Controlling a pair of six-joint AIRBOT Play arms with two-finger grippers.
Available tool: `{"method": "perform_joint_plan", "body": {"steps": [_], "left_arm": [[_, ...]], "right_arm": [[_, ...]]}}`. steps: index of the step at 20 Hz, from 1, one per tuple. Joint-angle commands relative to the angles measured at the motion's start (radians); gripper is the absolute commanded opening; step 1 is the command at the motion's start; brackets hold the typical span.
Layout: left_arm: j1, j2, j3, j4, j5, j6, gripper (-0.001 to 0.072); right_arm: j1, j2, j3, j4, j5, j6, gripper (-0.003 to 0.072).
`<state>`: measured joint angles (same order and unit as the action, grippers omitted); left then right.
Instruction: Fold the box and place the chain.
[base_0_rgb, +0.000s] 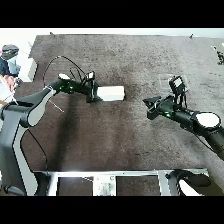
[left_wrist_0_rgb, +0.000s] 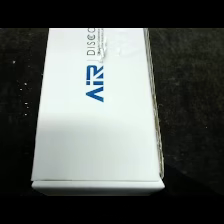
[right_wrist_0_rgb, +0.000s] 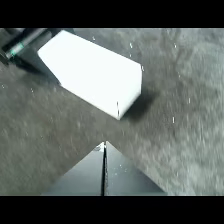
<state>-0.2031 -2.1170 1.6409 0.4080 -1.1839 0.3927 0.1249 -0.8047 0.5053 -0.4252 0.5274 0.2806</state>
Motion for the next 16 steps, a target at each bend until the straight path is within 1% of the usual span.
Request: {"method": "perform_joint_plan", "body": {"steps": [1, 2, 3, 4, 5, 8, 9, 13, 14, 16], "left_arm": [[0.002, 0.001, 0.0, -0.015, 0.005, 0.0, 0.0485], [0.0, 0.001, 0.0, -0.019, -0.006, 0.0, 0.0483], [0.0, 0.001, 0.0, -0.033, -0.013, 0.0, 0.0419], [0.002, 0.003, 0.001, -0.05, -0.023, 0.0, 0.0068], [0.006, 0.009, 0.008, -0.051, -0.036, 0.003, 0.0014], [0.026, 0.053, 0.056, -0.064, -0.028, -0.119, 0.0009], [0.039, 0.086, 0.066, -0.077, 0.004, -0.169, 0.0007], [0.103, 0.27, 0.064, -0.093, 0.251, -0.327, 0.0006], [0.124, 0.318, 0.053, -0.093, 0.31, -0.37, 0.0006], [0.173, 0.418, 0.001, -0.093, 0.433, -0.438, 0.0006]], "right_arm": [[0.0, 0.017, -0.031, -0.002, -0.02, 0.005, 0.0011], [0.0, 0.017, -0.031, -0.002, -0.019, 0.005, 0.0011], [0.0, 0.017, -0.031, -0.002, -0.019, 0.005, 0.0011], [0.0, 0.017, -0.031, -0.002, -0.019, 0.005, 0.0011], [0.0, 0.018, -0.031, -0.001, -0.019, 0.005, 0.0011], [0.0, 0.05, -0.031, 0.002, -0.022, 0.005, 0.0011], [0.0, 0.072, -0.031, -0.001, -0.043, 0.004, 0.0011], [0.0, 0.153, -0.034, -0.002, -0.16, 0.005, 0.0011], [0.0, 0.169, -0.036, -0.002, -0.184, 0.005, 0.001], [0.0, 0.191, -0.037, -0.002, -0.211, 0.005, 0.0011]]}}
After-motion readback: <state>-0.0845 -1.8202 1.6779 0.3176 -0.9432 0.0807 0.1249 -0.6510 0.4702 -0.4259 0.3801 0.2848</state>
